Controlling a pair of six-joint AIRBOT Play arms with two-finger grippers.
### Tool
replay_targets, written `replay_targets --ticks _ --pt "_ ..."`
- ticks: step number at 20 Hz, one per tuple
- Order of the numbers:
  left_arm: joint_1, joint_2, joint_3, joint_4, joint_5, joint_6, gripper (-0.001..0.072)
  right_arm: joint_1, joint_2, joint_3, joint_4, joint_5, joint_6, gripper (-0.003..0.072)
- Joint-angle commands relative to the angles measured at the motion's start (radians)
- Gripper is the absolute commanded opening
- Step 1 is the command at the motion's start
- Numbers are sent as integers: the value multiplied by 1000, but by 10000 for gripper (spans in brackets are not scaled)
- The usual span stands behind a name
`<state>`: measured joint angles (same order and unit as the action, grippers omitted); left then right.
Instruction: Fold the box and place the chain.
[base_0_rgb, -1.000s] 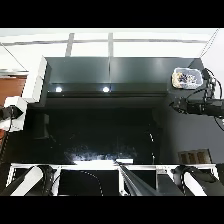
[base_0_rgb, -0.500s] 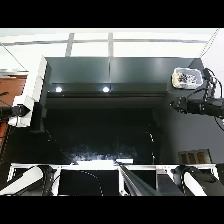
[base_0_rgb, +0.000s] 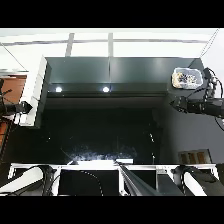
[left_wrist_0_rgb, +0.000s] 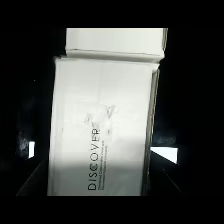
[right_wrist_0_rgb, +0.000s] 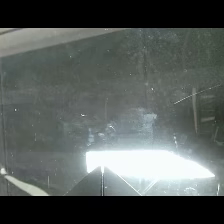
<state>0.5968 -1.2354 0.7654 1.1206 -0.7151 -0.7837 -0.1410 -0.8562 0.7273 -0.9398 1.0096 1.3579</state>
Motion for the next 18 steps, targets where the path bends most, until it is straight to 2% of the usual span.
replay_targets --ticks 1,5,9,10,11,12,13,15,16,18 --pt "-11 20 3 2 1 -13 707 0 1 1 0 0 0 13" --pt "-11 162 6 1 -4 -39 707 0 1 16 0 14 -2 13" --pt "-25 361 45 8 -20 -63 703 0 2 143 -14 76 -28 13" --pt "-55 399 52 -24 -31 -96 592 0 2 183 -21 83 -28 13" --pt "-105 425 55 -87 -52 -107 256 0 4 224 -36 85 -32 12" --pt "-182 445 55 -152 -81 -106 30 2 12 254 -51 80 -56 11" --pt "-278 454 55 -192 -104 -107 27 13 38 267 -84 50 -122 9" --pt "-538 474 54 -172 -101 -189 22 63 126 264 -236 -18 -139 8" --pt "-665 492 47 -123 -48 -280 22 91 179 246 -304 -48 -134 8" --pt "-904 556 5 72 97 -491 22 114 296 131 -355 -156 -86 8"
